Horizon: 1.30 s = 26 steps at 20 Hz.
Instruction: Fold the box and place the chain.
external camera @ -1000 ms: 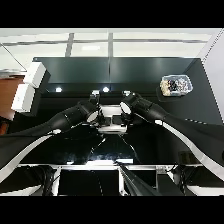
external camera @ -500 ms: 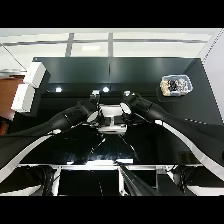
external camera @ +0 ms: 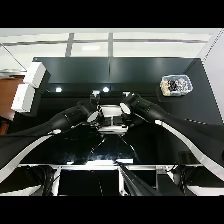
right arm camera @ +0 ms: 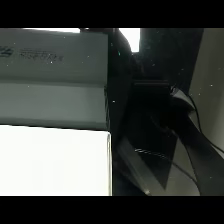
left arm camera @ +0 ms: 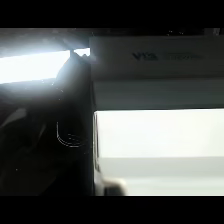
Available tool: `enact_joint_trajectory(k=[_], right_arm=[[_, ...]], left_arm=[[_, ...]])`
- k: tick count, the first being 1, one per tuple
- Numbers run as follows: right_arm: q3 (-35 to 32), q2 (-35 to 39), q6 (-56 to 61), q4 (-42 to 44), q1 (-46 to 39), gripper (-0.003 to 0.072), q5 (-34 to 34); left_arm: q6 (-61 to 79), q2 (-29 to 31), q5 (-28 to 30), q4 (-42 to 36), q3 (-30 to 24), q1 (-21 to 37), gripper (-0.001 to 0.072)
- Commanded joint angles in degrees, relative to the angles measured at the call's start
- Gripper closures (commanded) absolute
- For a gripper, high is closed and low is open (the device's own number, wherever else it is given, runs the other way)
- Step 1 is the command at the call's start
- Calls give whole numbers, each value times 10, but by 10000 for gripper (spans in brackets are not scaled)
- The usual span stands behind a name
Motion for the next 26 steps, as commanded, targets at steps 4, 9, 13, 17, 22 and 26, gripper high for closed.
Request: enact_joint_trajectory(k=[4,9,13,17,22,26], right_arm=[[0,0,-5,5,0,651,4],[4,9,-14,-4,0,377,9],[12,32,-30,-17,0,377,9],[12,75,-57,-19,-11,377,24],[12,148,-126,-55,-27,378,83],[12,231,-170,-154,-38,378,149]], left_arm=[[1,0,-2,2,0,0,680],[1,0,-2,2,0,0,680],[1,0,-2,2,0,0,680],[1,0,-2,2,0,0,680],[1,0,-2,2,0,0,680],[1,0,-2,2,0,0,680]])
